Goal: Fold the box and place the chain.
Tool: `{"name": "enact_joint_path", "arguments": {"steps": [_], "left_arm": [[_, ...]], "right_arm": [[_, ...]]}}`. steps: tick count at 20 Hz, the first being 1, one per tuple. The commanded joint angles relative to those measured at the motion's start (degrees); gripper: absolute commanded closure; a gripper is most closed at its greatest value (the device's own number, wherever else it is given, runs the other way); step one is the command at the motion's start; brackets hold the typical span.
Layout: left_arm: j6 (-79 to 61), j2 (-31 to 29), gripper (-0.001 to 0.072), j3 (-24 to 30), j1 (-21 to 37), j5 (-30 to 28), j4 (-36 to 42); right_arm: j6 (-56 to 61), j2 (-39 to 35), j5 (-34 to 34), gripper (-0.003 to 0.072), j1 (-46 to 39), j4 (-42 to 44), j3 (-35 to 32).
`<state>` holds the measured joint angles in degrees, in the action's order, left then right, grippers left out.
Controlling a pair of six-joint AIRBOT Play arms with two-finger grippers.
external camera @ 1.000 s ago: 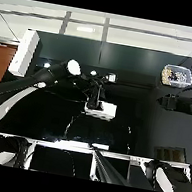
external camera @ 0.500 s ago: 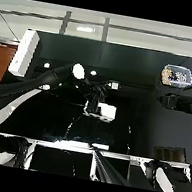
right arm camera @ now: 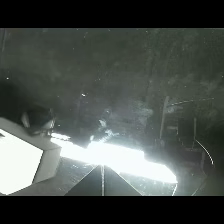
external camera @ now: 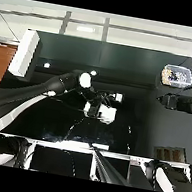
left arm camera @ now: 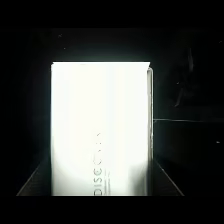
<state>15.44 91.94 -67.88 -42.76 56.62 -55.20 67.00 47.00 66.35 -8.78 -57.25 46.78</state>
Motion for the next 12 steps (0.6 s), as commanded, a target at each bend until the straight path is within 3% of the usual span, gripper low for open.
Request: {"name": "enact_joint_path", "arguments": {"steps": [1,2,3,4,5,6,8,10,12], "left_arm": [[1.2,0.6,-0.0006,0.0,-3.4,-7.8,-8.0],[3.6,0.2,0.0019,0.0,-4.3,-10.1,-10.4],[5.6,-0.4,0.0147,0.0,-4.8,-11.0,-12.0],[7.8,-1.2,0.0332,0.0,-4.8,-10.4,-12.5],[9.9,-2.1,0.0397,0.0,-4.3,-8.1,-12.6],[12.2,-3.0,0.0434,0.0,-3.3,-4.8,-12.9],[20.4,-5.2,0.0439,0.0,0.7,2.8,-14.0],[30.8,-8.0,0.0439,0.9,7.4,9.5,-15.4],[41.7,-11.7,0.0439,3.7,15.1,12.5,-19.4]], "right_arm": [[0.0,0.0,-0.1,0.0669,0.0,0.0,0.0],[0.0,0.0,-0.2,0.0668,0.0,0.0,0.0],[0.0,0.0,-0.3,0.0669,0.0,0.0,0.0],[0.0,0.0,-0.5,0.0668,0.0,0.0,0.0],[0.0,0.0,-0.6,0.0668,0.0,0.0,0.0],[0.0,0.0,-0.8,0.0669,0.0,-0.1,0.0],[0.0,0.0,-0.9,0.0669,0.0,-0.2,0.0],[0.0,0.0,-0.9,0.0668,0.0,-0.2,0.0],[0.0,0.0,-1.0,0.0668,0.0,-0.2,0.0]]}}
